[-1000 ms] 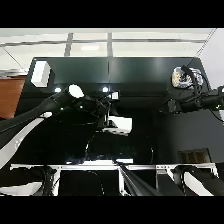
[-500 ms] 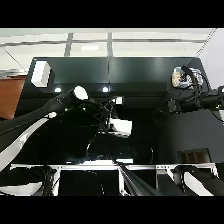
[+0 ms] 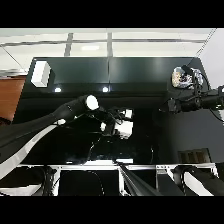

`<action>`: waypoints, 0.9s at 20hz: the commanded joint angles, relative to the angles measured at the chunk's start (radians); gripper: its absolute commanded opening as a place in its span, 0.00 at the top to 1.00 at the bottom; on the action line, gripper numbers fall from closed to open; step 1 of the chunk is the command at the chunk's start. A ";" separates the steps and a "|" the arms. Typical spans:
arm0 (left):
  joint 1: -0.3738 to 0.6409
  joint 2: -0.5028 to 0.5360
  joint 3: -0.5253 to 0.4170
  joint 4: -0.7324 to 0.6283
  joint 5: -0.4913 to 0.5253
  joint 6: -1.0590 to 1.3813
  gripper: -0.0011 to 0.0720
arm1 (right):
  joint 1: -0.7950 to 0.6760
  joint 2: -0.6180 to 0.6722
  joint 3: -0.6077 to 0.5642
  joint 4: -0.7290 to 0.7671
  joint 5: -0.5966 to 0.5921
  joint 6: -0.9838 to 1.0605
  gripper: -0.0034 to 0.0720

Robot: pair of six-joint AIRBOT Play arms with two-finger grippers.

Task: Fold the box and place the chain.

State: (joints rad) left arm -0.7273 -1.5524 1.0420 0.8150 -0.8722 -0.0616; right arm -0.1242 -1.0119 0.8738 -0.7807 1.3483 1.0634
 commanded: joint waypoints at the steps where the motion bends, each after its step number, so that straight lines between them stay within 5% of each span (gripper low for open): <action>1: -0.041 0.000 0.006 0.016 0.082 -0.085 0.22 | 0.000 0.001 0.000 0.000 -0.003 0.002 0.93; 3: 0.000 0.028 0.006 0.059 0.048 -0.213 0.57 | 0.000 0.001 0.000 0.000 -0.003 0.002 0.93; 4: 0.036 0.048 0.006 0.111 0.027 -0.304 0.59 | 0.000 0.001 0.000 -0.001 -0.003 0.002 0.93; 12: 0.662 0.157 0.008 0.721 -0.170 -1.350 0.61 | 0.000 0.001 0.000 -0.002 -0.024 0.002 0.93; 18: 1.003 0.156 0.029 0.740 -0.088 -1.345 0.61 | 0.000 0.001 0.000 -0.002 -0.029 0.002 0.93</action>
